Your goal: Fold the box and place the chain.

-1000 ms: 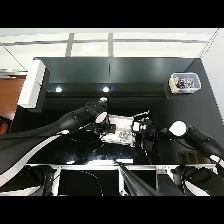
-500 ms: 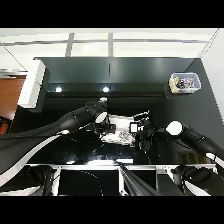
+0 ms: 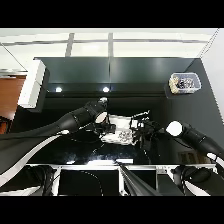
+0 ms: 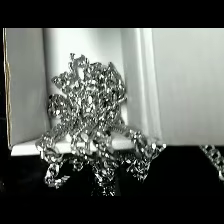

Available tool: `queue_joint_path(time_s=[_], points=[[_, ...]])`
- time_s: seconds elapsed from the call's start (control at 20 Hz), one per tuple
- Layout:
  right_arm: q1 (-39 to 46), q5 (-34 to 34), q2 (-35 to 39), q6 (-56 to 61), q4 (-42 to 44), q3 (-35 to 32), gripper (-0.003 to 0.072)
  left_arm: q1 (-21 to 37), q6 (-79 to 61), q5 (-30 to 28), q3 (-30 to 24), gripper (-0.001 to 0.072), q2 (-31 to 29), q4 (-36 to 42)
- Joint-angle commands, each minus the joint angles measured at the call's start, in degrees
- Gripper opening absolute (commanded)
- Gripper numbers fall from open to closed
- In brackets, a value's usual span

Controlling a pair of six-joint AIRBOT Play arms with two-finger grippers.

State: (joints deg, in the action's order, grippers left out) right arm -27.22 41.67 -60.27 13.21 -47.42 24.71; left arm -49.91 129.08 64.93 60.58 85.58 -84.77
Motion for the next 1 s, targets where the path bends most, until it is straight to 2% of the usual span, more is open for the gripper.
queue_joint_path(time_s=[0.0, 0.2, 0.35, 0.45, 0.55, 0.7, 0.8, 0.95], points=[[1.6, 6.1, 3.1, 13.3, -7.2, 2.8, 0.0009, 0.0, 0.0, 0.0, 0.0, 0.0030, 0.0, 0.0], [7.6, 19.6, 10.6, 27.0, -10.4, 10.6, 0.0009, 0.0, 0.0, 0.0, 0.0, 0.0030, 0.0, 0.0], [11.5, 30.1, 13.6, 32.8, -7.0, 18.6, 0.0009, 0.0, 0.0, 0.0, 0.0, 0.0029, 0.0, 0.1], [12.4, 34.2, 13.7, 35.9, -2.0, 24.1, 0.0009, 0.0, 0.0, -0.1, 0.0, 0.0029, 0.0, 0.1], [12.3, 34.6, 13.7, 37.4, 5.8, 27.4, 0.0009, 0.0, 0.0, -0.2, 0.0, 0.0029, 0.0, 0.2], [11.6, 31.6, 13.2, 37.3, 21.0, 27.5, 0.0009, 0.0, 0.0, -0.3, 0.0, 0.0029, 0.0, 0.2], [10.3, 27.8, 13.1, 36.9, 25.0, 27.5, 0.0009, 0.0, 0.0, -0.4, 0.0, 0.0030, 0.0, 0.2], [9.7, 25.3, 13.0, 36.9, 25.7, 27.5, 0.0009, 0.0, 0.0, -0.4, 0.0, 0.0030, 0.0, 0.2]])
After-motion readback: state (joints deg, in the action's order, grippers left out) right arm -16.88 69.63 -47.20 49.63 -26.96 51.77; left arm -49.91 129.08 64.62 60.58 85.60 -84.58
